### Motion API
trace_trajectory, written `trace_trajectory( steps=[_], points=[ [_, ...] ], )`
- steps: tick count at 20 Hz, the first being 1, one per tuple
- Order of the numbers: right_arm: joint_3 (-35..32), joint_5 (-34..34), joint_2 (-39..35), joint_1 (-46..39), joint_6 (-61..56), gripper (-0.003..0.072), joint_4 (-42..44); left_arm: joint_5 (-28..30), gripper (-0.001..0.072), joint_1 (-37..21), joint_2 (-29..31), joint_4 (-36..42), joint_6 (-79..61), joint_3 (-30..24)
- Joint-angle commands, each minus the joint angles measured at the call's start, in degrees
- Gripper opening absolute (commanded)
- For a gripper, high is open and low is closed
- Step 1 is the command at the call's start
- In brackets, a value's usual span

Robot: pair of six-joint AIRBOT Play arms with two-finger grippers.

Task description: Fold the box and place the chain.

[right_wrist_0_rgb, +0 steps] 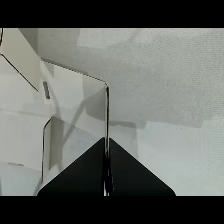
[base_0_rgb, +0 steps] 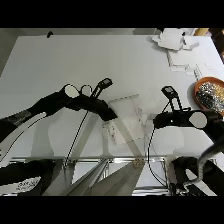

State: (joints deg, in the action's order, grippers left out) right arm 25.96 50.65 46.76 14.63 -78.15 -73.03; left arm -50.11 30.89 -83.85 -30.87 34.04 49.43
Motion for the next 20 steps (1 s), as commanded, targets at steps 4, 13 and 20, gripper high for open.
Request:
trace_trajectory(
  steps=[4, 13, 20],
  points=[
    [0.0, 0.1, 0.0, 0.1, 0.0, 0.0019, 0.0, 1.7, 0.0233, 0.3, -0.6, 1.7, -3.2, 0.0],
    [0.0, 1.3, -0.1, 0.1, 0.1, 0.0093, 1.3, -0.9, 0.0004, 0.3, -0.6, 1.7, -9.2, 0.0],
    [8.1, 11.1, -2.0, 0.1, 2.2, 0.032, -0.7, -0.2, 0.0002, 4.2, -0.6, 1.4, -24.0, 1.4]
  ],
)
